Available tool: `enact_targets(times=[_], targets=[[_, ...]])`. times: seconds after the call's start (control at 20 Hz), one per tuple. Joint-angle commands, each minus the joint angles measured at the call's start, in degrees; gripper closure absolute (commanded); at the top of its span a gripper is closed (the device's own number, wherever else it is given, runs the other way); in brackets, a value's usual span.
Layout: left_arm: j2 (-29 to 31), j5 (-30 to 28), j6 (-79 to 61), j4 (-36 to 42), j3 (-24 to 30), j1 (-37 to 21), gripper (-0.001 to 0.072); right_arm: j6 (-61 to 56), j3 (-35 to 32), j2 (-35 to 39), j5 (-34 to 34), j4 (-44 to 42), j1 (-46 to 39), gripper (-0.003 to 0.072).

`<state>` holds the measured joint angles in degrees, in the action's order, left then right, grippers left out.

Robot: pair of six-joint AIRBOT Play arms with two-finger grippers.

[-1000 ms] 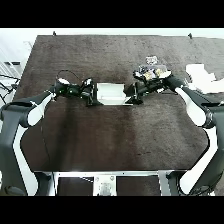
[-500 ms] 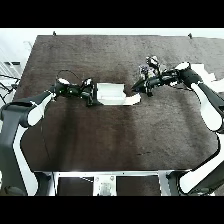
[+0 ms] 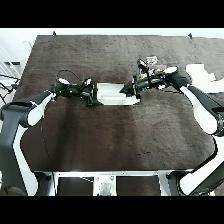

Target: Fold the box and place the chain.

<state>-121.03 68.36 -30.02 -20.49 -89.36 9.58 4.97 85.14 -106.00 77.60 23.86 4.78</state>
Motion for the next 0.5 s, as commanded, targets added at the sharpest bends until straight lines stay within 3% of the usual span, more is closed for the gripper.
enact_targets(times=[0.0, 0.3, 0.45], targets=[[0.02, 0.0, -0.02, 0.0, -0.04, -0.04, 0.0412, -0.07, -0.2, 0.04, -6.14, -5.29, 1.16, 0.0675], [0.02, -0.02, -0.02, 0.0, -0.04, -0.04, 0.0412, -2.89, -0.2, -1.31, -19.5, -5.95, 1.33, 0.0674], [0.02, 0.0, -0.02, 0.0, -0.04, -0.04, 0.0413, -4.61, -0.11, -2.49, -20.65, -2.58, 1.25, 0.0675]])
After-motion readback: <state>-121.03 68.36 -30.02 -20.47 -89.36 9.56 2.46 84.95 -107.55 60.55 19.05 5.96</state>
